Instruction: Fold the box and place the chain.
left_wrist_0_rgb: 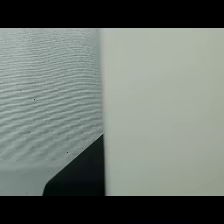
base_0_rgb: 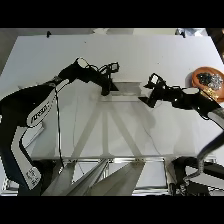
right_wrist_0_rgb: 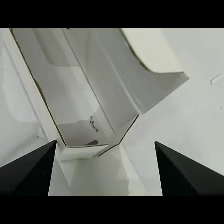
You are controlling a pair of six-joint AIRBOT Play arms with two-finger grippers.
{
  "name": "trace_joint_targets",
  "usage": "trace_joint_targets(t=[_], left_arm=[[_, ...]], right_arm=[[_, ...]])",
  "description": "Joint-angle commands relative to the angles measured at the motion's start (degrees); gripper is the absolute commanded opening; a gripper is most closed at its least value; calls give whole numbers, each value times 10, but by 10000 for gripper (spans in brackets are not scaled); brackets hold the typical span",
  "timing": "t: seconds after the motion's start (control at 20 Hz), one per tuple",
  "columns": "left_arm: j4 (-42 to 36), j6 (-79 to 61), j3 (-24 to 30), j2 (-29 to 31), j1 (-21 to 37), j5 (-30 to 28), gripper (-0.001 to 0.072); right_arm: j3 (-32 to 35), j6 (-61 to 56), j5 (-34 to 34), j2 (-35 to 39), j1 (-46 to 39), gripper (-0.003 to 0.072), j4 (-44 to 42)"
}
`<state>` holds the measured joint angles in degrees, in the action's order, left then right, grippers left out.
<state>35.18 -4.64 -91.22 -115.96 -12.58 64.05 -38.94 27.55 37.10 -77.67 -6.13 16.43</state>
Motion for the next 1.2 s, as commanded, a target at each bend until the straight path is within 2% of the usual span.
trace_joint_targets(t=[0.0,0.2,0.55,1.15], left_arm=[[0,0,0,0,0,0,9],[0,0,0,0,0,0,9],[0,0,0,0,0,0,9],[0,0,0,0,0,0,9]], right_arm=[[-30,-1,35,-28,-4,698,14],[-70,-3,47,-58,-4,698,48],[-137,-21,159,-146,-4,698,89],[-143,0,160,-176,-4,698,118]])
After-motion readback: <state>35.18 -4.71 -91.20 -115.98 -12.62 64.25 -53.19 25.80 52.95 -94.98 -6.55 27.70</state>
